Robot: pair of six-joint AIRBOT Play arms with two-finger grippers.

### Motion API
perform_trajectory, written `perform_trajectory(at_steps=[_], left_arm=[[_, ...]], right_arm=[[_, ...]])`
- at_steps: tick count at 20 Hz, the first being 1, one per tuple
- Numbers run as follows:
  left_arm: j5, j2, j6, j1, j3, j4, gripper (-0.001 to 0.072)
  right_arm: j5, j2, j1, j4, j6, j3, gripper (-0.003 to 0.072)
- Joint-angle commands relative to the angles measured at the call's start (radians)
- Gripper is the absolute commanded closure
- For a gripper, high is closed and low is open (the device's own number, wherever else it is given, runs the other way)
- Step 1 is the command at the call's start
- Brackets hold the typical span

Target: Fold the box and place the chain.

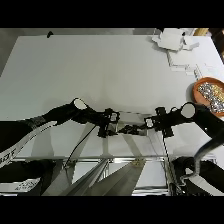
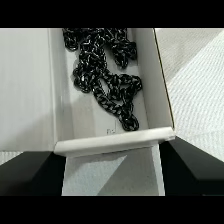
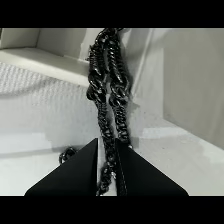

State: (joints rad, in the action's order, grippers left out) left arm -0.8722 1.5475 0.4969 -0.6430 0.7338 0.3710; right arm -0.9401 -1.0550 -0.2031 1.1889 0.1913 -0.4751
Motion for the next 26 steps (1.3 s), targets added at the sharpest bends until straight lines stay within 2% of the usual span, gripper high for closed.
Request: perform_trajectory(at_steps=[1,3,5,6,9,10,12,18,26], left_arm=[[0.0,-0.001,0.0,0.001,0.001,0.0,0.0437],[0.0,-0.001,0.0,0.001,0.001,0.0,0.0437],[0.0,-0.001,0.0,0.001,0.001,0.0,0.0437],[0.0,-0.001,0.0,0.001,0.001,0.0,0.0437],[0.0,-0.001,0.0,0.001,0.001,0.0,0.0437],[0.0,-0.001,0.0,0.001,0.001,0.0,0.0437],[0.0,-0.001,0.0,0.001,0.001,0.0,0.0437],[0.0,-0.001,0.0,0.001,0.001,0.0,0.0437],[0.0,-0.001,0.0,0.001,0.001,0.0,0.0437]], right_arm=[[0.01,-0.009,-0.002,0.004,0.001,0.014,0.0552],[0.023,-0.01,-0.002,0.008,0.001,0.014,0.0557],[0.044,-0.01,-0.002,0.007,0.0,0.014,0.0595],[0.044,-0.009,-0.002,0.007,0.001,0.014,0.0658],[0.031,-0.002,-0.002,0.008,-0.008,0.014,0.0664],[0.025,0.011,-0.002,0.008,-0.007,0.014,0.0639],[0.03,0.049,-0.001,0.013,-0.007,0.014,0.0512],[0.071,0.044,-0.001,0.023,-0.006,0.014,0.0505],[0.031,-0.003,-0.001,0.04,-0.006,0.014,0.0507]])
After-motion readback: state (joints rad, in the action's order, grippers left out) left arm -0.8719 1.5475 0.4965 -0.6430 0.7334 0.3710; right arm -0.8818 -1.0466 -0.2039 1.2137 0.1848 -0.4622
